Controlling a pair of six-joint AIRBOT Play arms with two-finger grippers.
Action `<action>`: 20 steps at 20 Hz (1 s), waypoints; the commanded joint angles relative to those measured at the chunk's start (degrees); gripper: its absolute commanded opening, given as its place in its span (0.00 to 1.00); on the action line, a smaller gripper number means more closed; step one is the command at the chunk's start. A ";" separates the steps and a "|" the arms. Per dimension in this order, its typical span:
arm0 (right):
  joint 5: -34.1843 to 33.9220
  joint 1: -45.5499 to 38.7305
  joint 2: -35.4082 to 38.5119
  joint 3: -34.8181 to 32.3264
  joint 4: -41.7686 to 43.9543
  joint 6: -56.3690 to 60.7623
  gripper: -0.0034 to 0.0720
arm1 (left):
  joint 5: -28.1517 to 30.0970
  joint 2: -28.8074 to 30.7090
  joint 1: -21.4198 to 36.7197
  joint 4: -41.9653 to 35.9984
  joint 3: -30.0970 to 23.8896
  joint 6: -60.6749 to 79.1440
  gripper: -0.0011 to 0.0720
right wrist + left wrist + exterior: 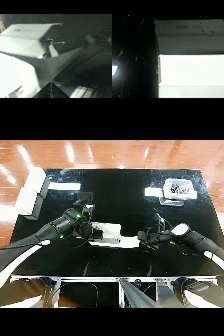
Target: Fold the box and place the chain.
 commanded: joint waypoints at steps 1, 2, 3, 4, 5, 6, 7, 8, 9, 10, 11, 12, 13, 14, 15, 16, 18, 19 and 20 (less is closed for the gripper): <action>-2.40 4.42 -0.96 1.57 7.41 -3.50 0.10 | -0.59 -0.04 -0.04 0.00 0.00 0.00 0.06; -2.27 5.14 -0.96 2.58 7.39 -3.52 0.10 | -0.59 -0.04 -0.04 0.02 0.00 0.00 0.06; -1.99 5.79 -0.96 3.69 7.41 -4.15 0.14 | -0.59 -0.04 -0.04 0.00 0.00 0.00 0.06; -1.55 6.23 -0.96 4.63 7.45 -4.31 0.43 | -0.57 -0.04 -0.04 0.00 0.00 0.00 0.06; -0.42 6.49 -0.96 5.64 7.39 -4.39 0.57 | -0.55 -0.04 -0.04 0.00 0.00 0.00 0.06; 0.81 6.51 -0.96 6.51 7.28 -5.22 0.57 | -0.52 -0.04 -0.04 0.00 0.00 0.00 0.06; 2.08 6.54 -0.96 7.41 7.21 -5.79 0.57 | -0.55 -0.04 -0.04 0.00 0.00 0.00 0.06; 3.02 6.54 -0.96 8.20 7.13 -6.16 0.57 | -0.55 -0.04 -0.04 0.00 0.00 0.00 0.06; 3.67 6.56 -0.96 8.94 7.02 -6.27 0.57 | -0.55 -0.04 -0.04 0.00 0.00 0.00 0.06; 4.00 6.58 -0.96 9.51 7.04 -6.27 0.58 | -0.55 -0.04 -0.04 0.00 0.00 0.00 0.06; 4.33 6.58 -0.96 9.97 7.19 -6.27 0.58 | -0.55 -0.04 -0.04 0.00 0.00 0.00 0.06; 4.63 6.58 -0.96 10.16 7.63 -6.25 0.61 | -0.55 -0.04 -0.04 0.00 0.00 0.00 0.06; 4.98 6.58 -0.96 10.19 8.24 -6.27 0.82 | -0.55 -0.04 -0.04 0.00 0.00 0.00 0.06; 5.64 6.64 -0.96 10.27 8.48 -6.27 0.83 | -0.55 -0.04 -0.04 0.00 0.00 0.00 0.06; 5.86 6.82 -0.96 10.34 8.48 -6.25 0.83 | -0.55 -0.04 -0.04 0.00 0.00 0.00 0.06; 5.66 7.30 -0.96 10.43 8.46 -6.23 0.83 | -0.55 -0.04 -0.04 0.00 0.00 0.00 0.06; 4.28 9.01 -0.96 10.91 8.02 -4.39 0.83 | -0.55 -0.04 -0.04 0.00 0.00 0.00 0.06; 3.28 10.27 -0.96 11.54 6.84 -3.17 0.83 | -0.57 -0.04 -0.04 0.00 0.00 0.00 0.06; 1.95 11.72 -0.96 12.41 4.68 -0.15 0.83 | -0.57 -0.04 -0.04 0.00 0.00 0.00 0.06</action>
